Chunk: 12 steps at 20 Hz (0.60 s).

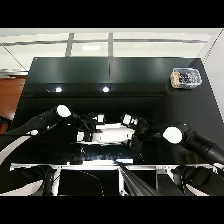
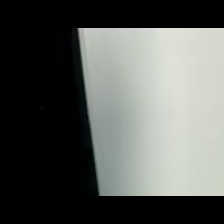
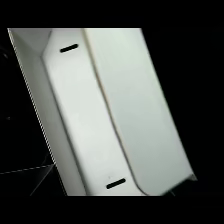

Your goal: Fold the box and place the chain.

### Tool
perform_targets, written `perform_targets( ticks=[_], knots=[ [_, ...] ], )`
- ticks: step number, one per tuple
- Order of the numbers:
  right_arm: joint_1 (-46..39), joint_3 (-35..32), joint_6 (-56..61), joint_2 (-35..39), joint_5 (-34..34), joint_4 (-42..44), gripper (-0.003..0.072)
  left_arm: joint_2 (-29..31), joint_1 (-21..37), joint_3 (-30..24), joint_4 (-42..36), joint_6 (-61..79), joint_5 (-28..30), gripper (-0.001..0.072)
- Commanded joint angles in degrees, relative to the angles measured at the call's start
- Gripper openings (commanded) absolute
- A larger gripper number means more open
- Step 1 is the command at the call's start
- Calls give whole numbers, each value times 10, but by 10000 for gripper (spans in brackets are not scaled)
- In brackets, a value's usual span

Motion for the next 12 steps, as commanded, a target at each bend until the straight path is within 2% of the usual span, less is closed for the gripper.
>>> perform_targets(
  ticks=[1,7,8,10,12],
  knots=[
    [-39,2,11,10,-2,-18,716,0,0,1,0,0,-1,26],
    [-41,-6,-64,0,5,-10,715,0,0,1,0,0,-1,26],
    [-42,-6,-74,0,16,-21,715,0,0,1,0,-4,-1,26],
    [-51,-6,-45,0,33,-103,715,0,0,1,0,-10,-1,26],
    [-66,-6,-34,0,92,-132,715,0,0,1,0,-10,-1,26]
  ],
)
